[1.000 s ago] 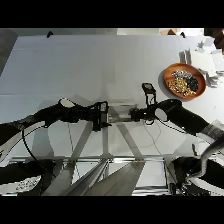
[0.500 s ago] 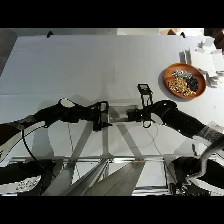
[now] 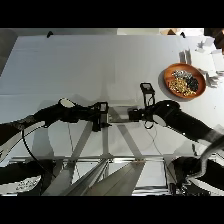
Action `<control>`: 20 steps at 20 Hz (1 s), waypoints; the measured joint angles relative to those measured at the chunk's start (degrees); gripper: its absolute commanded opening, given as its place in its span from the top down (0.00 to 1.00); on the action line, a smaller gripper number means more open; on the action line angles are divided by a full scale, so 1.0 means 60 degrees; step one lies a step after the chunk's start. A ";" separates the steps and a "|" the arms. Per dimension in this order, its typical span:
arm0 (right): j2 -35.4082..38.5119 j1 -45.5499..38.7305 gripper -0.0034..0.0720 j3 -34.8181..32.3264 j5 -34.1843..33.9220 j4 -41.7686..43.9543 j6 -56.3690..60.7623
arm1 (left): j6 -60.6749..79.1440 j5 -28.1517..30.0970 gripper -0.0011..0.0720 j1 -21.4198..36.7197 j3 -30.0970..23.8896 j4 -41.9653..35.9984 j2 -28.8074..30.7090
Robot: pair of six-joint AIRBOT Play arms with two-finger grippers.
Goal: Fold the box and place the chain.
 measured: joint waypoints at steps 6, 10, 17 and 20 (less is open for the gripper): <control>0.2069 0.0000 0.43 0.0000 0.1723 -0.0244 -0.0098 | -0.0004 0.0000 0.69 0.0000 0.0000 -0.0025 0.0000; 0.3071 -0.0648 0.43 0.0000 0.2127 -0.0892 -0.0882 | -0.0007 -0.0004 0.69 0.0000 0.0000 -0.0025 0.0000; 0.2619 -0.4943 0.20 0.0506 0.1603 -0.1151 -0.3242 | -0.0007 -0.0007 0.69 0.0000 0.0000 -0.0025 0.0000; 0.1293 -0.6506 0.19 0.1381 0.1592 -0.0648 -0.4404 | -0.0011 -0.0004 0.69 0.0000 0.0000 -0.0025 0.0000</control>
